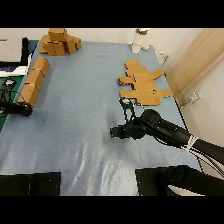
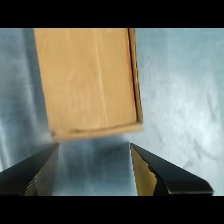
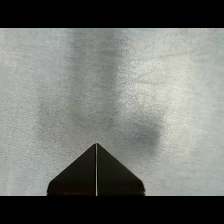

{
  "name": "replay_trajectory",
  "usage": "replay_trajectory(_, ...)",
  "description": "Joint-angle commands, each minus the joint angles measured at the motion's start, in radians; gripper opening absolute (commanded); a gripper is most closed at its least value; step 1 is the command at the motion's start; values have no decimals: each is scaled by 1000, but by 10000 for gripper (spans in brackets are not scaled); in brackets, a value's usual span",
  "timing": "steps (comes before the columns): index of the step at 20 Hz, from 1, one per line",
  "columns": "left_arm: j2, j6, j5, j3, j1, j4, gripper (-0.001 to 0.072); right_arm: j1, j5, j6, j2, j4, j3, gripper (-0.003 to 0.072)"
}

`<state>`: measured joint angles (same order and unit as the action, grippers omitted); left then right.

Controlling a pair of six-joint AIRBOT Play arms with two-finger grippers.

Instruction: Fold the box.

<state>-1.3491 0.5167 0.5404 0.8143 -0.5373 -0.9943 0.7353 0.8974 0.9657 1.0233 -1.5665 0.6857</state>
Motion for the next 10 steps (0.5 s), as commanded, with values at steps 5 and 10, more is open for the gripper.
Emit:
replay_trajectory(5, 157, 158, 369, 3, 61, -170, 217, -69, 8, 11, 37, -54, 20, 6)
replay_trajectory(10, 192, 370, 470, 76, 389, -54, 14, -219, 72, 214, 201, -132, 236, 6)
